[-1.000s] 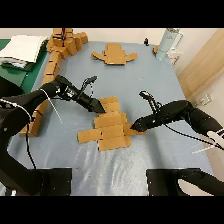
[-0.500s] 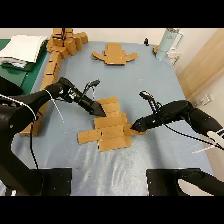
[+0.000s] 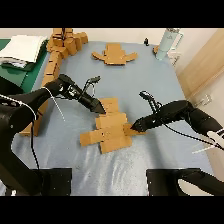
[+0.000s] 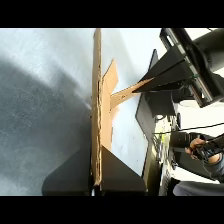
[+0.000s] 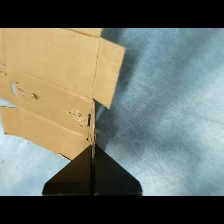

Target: Fold the box.

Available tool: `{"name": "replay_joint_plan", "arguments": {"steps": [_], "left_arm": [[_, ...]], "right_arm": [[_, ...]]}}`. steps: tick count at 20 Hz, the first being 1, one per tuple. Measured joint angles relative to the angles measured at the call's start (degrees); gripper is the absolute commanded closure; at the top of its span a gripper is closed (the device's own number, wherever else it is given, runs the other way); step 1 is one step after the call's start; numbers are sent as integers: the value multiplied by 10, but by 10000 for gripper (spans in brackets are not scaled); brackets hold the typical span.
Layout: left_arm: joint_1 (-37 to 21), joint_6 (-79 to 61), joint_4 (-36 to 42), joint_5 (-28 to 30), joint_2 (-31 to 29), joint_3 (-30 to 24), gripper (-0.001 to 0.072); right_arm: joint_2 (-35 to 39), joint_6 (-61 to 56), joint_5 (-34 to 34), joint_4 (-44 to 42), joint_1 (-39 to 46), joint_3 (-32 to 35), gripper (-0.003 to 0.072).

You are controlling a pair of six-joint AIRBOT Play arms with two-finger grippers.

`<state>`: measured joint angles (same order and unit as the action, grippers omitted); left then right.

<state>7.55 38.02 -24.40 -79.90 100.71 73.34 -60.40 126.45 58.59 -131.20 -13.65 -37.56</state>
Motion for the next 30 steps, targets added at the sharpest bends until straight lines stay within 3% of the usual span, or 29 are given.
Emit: {"name": "replay_joint_plan", "arguments": {"steps": [2, 3, 4, 5, 12, 18, 25, 30], "left_arm": [[0, -4, 0, -5, 0, 1, 696], [0, -5, 0, -7, 0, 1, 696], [0, -5, 0, -11, 0, 1, 696], [0, -5, 2, -12, 0, 1, 696], [29, -71, 37, 9, -8, 3, 701], [72, -130, -6, 77, -62, -11, 702], [117, -257, -26, 210, -167, -107, 702], [153, -330, -14, 267, -194, -167, 702]], "right_arm": [[0, 0, 2, 0, 0, 0, 675], [0, 0, 2, 0, 0, 0, 565], [0, 0, -2, -1, 0, 0, 360], [0, 0, -4, -1, 0, 0, 258], [0, -114, -103, 54, 10, 0, 268], [1, -244, -203, 87, 73, -4, 268], [0, -306, -256, 76, 98, -5, 268], [0, -313, -267, 70, 99, -4, 268]]}}
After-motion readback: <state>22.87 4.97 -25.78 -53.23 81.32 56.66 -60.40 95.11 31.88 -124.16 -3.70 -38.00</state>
